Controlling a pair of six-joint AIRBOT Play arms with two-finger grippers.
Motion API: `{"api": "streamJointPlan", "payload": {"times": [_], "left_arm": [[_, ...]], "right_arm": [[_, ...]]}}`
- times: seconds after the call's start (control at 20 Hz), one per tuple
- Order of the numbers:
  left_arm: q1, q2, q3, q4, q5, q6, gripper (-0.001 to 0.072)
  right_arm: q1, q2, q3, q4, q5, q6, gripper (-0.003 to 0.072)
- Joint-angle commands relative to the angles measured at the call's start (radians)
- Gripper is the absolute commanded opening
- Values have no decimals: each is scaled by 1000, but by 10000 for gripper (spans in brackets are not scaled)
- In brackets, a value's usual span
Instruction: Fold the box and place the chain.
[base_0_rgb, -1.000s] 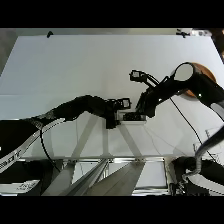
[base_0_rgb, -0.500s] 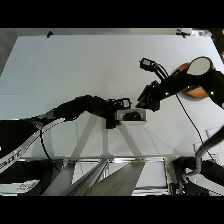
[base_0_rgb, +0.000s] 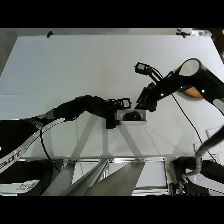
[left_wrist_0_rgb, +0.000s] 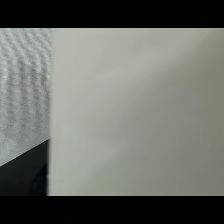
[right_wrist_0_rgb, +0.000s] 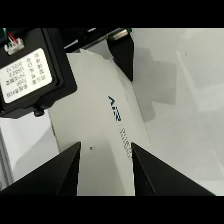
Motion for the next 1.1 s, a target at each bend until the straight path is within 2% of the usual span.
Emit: {"api": "streamJointPlan", "payload": {"times": [0.0,0.4,0.7,0.85,1.05], "left_arm": [[-1,1,0,0,0,0,316],[-1,0,0,0,1,0,316],[-1,1,0,0,0,0,316],[-1,0,0,0,0,0,316],[-1,0,0,0,0,0,316]], "right_arm": [[12,-7,0,-39,1,5,315],[81,-7,-9,-80,56,7,316],[172,4,-23,-259,55,86,319],[198,64,-66,-282,-22,87,346],[239,116,-135,-340,-132,129,345]]}}
